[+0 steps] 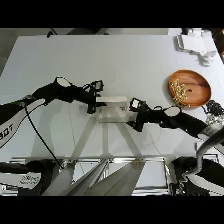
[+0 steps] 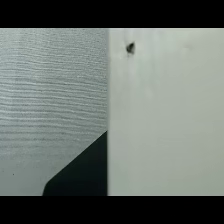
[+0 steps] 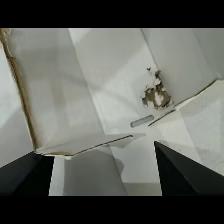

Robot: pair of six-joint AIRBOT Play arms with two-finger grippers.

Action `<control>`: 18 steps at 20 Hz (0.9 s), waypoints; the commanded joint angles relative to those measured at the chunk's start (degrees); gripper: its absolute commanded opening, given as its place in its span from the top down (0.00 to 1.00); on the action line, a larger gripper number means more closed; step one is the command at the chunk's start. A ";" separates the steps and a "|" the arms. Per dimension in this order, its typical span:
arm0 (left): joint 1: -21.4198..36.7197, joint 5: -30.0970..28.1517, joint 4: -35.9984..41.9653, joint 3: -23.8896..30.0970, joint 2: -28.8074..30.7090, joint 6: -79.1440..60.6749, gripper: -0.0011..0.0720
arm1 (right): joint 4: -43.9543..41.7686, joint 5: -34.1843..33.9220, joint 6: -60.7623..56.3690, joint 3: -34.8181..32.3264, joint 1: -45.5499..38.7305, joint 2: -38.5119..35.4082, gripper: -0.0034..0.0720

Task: Fold the box and place the chain.

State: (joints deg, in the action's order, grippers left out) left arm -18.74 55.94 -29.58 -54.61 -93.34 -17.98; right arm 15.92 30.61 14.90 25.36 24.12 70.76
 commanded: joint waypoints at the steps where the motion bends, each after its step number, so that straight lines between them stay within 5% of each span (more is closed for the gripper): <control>1: -0.04 -0.02 0.00 0.02 -0.04 0.00 0.98 | -3.67 -0.37 -0.07 0.44 0.02 0.09 0.01; 5: -0.04 -0.02 0.00 0.02 -0.04 0.00 0.98 | 2.45 0.13 -0.28 4.70 0.02 0.46 0.02; 11: -0.04 0.00 0.00 0.04 -0.04 0.00 0.98 | 15.93 2.62 -17.20 8.55 -0.59 3.54 0.04; 18: -0.04 0.00 0.00 0.02 -0.04 0.00 0.98 | 16.92 9.62 -12.35 13.68 -5.68 5.25 0.04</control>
State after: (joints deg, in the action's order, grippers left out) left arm -18.74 55.90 -29.56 -54.59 -93.34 -17.93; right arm 31.86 36.60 -0.14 36.93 19.79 74.89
